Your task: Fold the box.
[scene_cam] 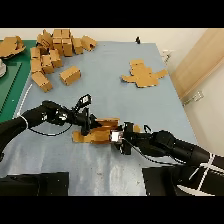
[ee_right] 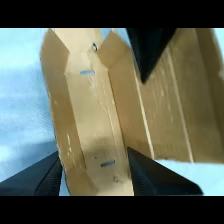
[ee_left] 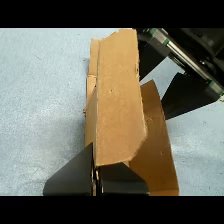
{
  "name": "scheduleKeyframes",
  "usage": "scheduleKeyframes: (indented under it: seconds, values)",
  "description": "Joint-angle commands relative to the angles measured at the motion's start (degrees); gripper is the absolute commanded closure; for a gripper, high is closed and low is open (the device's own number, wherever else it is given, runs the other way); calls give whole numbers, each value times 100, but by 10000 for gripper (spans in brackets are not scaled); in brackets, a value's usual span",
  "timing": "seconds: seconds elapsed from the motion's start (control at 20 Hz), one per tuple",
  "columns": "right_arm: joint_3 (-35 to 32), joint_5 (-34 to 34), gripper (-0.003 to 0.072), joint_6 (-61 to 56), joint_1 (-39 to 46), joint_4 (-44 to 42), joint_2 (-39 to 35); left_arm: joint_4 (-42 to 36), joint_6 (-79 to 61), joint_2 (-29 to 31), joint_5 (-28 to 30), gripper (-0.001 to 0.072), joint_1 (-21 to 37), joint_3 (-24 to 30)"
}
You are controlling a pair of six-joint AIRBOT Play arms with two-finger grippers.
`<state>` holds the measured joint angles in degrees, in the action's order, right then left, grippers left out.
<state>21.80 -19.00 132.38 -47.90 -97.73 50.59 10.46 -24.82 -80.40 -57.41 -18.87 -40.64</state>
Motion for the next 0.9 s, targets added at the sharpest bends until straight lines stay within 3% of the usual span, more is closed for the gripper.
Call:
scheduleKeyframes:
  seconds: [0.0,0.05,0.15,0.75,0.85]
  values:
    - [28,-155,69,-210,254,-28,-48,2,-2,4,0,698,2,-2]
    - [39,-164,68,-203,330,-22,-109,2,0,4,0,698,2,-2]
    - [39,-223,-34,-188,490,-20,-227,2,0,4,0,698,2,-2]
    - [50,-212,-34,-101,625,-48,-295,2,0,4,0,698,2,-2]
    - [101,-210,-34,439,780,-503,-151,2,-2,4,0,698,2,-2]
